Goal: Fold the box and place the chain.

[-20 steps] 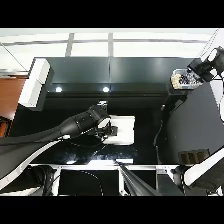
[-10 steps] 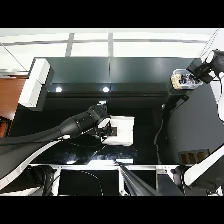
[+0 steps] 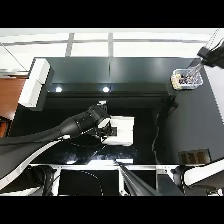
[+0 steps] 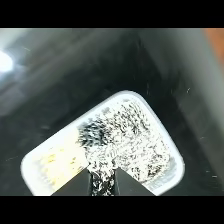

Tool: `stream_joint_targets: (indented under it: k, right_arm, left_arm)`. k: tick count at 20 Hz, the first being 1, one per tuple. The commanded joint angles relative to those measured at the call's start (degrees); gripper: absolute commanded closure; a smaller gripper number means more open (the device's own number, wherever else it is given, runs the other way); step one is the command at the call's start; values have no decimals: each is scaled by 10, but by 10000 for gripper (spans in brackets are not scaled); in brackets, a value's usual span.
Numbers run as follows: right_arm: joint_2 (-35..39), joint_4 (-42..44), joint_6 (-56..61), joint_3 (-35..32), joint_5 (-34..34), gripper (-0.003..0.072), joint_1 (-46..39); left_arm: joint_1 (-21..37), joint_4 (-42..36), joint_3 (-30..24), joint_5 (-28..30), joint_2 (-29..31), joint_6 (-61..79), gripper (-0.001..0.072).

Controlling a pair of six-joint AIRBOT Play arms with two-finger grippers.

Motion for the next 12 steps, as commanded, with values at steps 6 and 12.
stream_joint_targets:
  k: [6,12]
  right_arm:
    - [224,77,-132,1,46,679,34]
    - [358,193,-193,-63,101,679,34]
  left_arm:
    - [0,-2,0,0,0,0,677]
    - [0,-2,0,0,0,0,677]
